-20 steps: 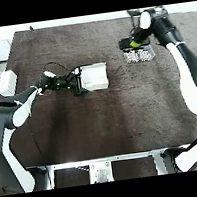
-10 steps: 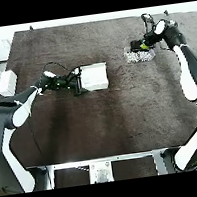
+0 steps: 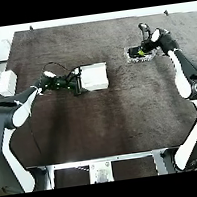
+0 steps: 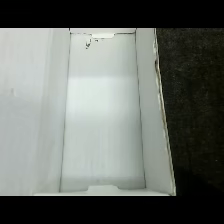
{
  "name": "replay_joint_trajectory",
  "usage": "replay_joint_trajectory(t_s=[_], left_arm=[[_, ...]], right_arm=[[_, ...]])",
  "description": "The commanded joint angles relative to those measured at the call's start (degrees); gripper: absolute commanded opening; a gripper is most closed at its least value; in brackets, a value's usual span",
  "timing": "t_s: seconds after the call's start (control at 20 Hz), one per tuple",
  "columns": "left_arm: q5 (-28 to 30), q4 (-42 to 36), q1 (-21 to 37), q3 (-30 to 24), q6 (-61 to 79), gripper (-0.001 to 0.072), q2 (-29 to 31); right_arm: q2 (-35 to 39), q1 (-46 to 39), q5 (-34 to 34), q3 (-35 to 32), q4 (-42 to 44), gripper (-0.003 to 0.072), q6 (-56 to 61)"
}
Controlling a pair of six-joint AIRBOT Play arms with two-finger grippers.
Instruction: Fold the box and place the chain.
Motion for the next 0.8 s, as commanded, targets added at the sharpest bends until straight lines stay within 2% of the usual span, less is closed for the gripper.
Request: replay_joint_trajectory(t_s=[0.0, 0.05, 0.1, 0.5, 0.75], left_arm=[[0.0, 0.0, 0.0, 0.1, 0.0, 0.0306, 0.0], [0.0, 0.0, 0.0, 0.1, 0.0, 0.0306, 0.0], [0.0, 0.0, 0.0, 0.1, 0.0, 0.0306, 0.0], [0.0, 0.0, 0.0, 0.1, 0.0, 0.0306, 0.0], [0.0, 0.0, 0.0, 0.1, 0.0, 0.0306, 0.0]], right_arm=[[-1.3, 0.1, 1.4, 0.0, 1.2, 0.0112, -0.2], [-1.2, 0.0, 1.4, 0.1, 1.2, 0.0019, -0.3], [-1.1, 0.0, 1.4, 0.7, 1.2, 0.0011, -0.3], [4.4, 0.0, 1.6, 1.8, 1.1, 0.0009, -0.3], [8.3, 0.7, 5.9, 1.8, 0.7, 0.0007, -3.5]])
